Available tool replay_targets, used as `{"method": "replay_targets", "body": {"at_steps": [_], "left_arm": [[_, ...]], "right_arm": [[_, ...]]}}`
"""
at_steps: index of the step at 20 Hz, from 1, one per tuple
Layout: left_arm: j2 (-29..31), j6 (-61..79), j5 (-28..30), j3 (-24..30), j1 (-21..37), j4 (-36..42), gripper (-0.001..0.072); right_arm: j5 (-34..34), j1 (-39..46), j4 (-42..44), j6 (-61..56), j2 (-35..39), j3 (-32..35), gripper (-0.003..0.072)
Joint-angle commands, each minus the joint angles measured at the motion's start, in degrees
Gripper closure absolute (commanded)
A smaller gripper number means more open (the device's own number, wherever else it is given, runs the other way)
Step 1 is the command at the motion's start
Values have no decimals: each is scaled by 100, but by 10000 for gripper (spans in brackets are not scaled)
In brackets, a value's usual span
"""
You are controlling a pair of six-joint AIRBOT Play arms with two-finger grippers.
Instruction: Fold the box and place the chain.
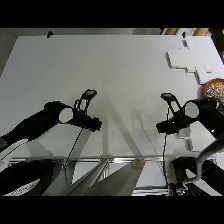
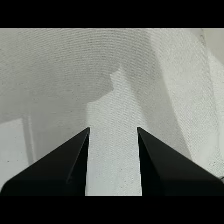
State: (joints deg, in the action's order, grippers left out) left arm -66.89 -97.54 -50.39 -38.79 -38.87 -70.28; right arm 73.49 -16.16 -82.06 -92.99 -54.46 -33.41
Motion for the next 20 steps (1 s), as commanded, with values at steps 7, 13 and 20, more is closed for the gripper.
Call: {"method": "replay_targets", "body": {"at_steps": [7,13,20], "left_arm": [[-4,0,2,2,-4,0,394],[-4,0,2,2,-4,0,394],[-4,2,2,2,-4,0,394]], "right_arm": [[470,208,-1906,-105,4,-601,666],[603,2566,-4498,1161,4,-984,662],[-634,5257,-3862,1585,-396,-984,159]]}}
